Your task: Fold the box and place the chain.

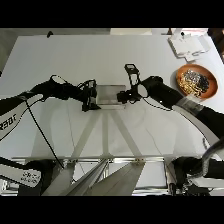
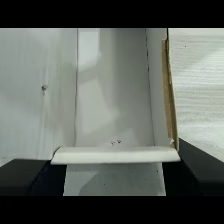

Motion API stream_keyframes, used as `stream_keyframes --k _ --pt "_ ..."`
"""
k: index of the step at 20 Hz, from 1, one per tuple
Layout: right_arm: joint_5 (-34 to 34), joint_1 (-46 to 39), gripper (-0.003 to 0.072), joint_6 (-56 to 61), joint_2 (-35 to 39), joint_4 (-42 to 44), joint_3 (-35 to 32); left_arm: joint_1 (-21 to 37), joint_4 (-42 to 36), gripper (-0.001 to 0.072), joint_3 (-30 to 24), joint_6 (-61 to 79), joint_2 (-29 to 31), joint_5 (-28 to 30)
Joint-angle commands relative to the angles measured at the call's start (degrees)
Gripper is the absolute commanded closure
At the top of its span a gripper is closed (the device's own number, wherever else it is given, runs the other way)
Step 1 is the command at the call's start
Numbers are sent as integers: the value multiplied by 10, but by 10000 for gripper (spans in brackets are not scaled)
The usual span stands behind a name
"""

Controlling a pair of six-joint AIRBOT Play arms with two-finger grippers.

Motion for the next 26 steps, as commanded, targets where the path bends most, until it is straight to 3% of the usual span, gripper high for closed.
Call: stream_keyframes --k 1,6,10,11,12,14,15,18,26 --pt "31 21 350 80 -33 -21 26 0 0 333 0 0 0 0" --pt "33 32 370 162 -52 -59 37 0 0 333 0 0 0 0" --pt "33 32 501 210 -54 -74 38 0 0 333 0 0 0 0" --pt "31 32 634 219 -54 -74 38 0 0 333 0 0 0 0" --pt "27 32 674 228 -54 -74 38 0 0 333 0 0 0 0" --pt "15 32 674 227 -54 -75 38 0 0 333 0 0 0 0" --pt "12 32 669 227 -54 -74 38 0 0 333 0 0 0 0" --pt "14 32 313 225 -49 -74 41 0 0 333 0 0 0 0" --pt "136 10 305 212 96 -72 41 0 0 333 0 0 0 0"
